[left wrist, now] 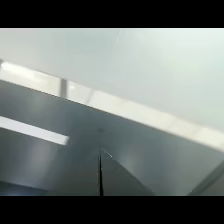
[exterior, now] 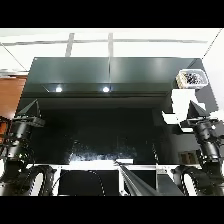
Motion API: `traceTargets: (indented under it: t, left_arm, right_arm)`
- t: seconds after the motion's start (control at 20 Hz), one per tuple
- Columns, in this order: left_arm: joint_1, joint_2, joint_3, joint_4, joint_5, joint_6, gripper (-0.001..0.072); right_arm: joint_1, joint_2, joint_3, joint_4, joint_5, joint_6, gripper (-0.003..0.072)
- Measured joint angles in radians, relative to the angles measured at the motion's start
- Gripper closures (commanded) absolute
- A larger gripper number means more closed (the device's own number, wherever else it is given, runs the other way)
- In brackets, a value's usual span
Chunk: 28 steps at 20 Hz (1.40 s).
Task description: Fold the box and place the chain.
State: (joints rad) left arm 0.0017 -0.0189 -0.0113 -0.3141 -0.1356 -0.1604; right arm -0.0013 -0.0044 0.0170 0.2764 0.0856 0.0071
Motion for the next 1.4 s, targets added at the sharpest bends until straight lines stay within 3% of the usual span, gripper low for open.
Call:
traceTargets:
  t: [0.15,0.25,0.35,0.45,0.55,0.65,0.8,0.95,1.1,1.15,1.2,1.25,1.3,1.35,1.4]
  left_arm:
    - [0.0,-0.046,0.034,-0.119,-0.036,-0.029,0.0682]
    - [0.0,-0.118,0.1,-0.151,-0.08,-0.018,0.0682]
    - [0.0,-0.237,0.214,-0.156,-0.112,0.019,0.0684]
    - [-0.006,-0.398,0.375,-0.067,-0.139,0.042,0.0685]
    - [-0.024,-0.582,0.56,0.154,-0.168,-0.043,0.0686]
    - [-0.042,-0.752,0.735,0.476,-0.24,-0.255,0.0685]
    - [-0.068,-0.975,0.971,1.075,-0.469,-0.678,0.0682]
    - [-0.038,-1.12,1.136,1.642,-0.782,-1.046,0.0682]
    - [0.066,-1.134,1.196,1.836,-0.966,-1.23,0.0682]
    - [0.107,-1.118,1.201,1.848,-0.996,-1.266,0.0682]
    - [0.149,-1.091,1.197,1.844,-1.021,-1.296,0.0682]
    - [0.183,-1.059,1.182,1.822,-1.029,-1.317,0.0681]
    - [0.213,-1.017,1.157,1.779,-1.027,-1.334,0.0679]
    - [0.236,-0.976,1.122,1.736,-1.014,-1.345,0.0667]
    - [0.251,-0.94,1.086,1.704,-0.997,-1.353,0.042]
  right_arm:
    - [-0.008,-0.055,0.078,0.041,-0.01,0.0,0.0671]
    - [-0.014,-0.167,0.186,0.029,-0.011,-0.003,0.0671]
    - [-0.017,-0.344,0.334,-0.014,-0.001,-0.003,0.0671]
    - [-0.016,-0.563,0.499,-0.089,0.035,0.007,0.0671]
    - [-0.013,-0.788,0.66,-0.232,0.101,0.103,0.0672]
    - [-0.011,-0.962,0.793,-0.496,0.22,0.321,0.0672]
    - [-0.017,-1.135,0.954,-1.033,0.455,0.756,0.0672]
    - [-0.133,-1.207,1.053,-1.609,0.686,1.185,0.0671]
    - [-0.366,-1.227,1.091,-1.899,0.816,1.45,0.0669]
    - [-0.459,-1.231,1.098,-1.957,0.844,1.516,0.0625]
    - [-0.551,-1.233,1.103,-1.992,0.862,1.568,0.0462]
    - [-0.632,-1.236,1.106,-2.005,0.87,1.602,0.0079]
    - [-0.706,-1.24,1.108,-2.003,0.871,1.628,-0.0034]
    - [-0.781,-1.247,1.111,-1.989,0.866,1.637,-0.0034]
    - [-0.842,-1.26,1.113,-1.961,0.866,1.624,-0.0034]
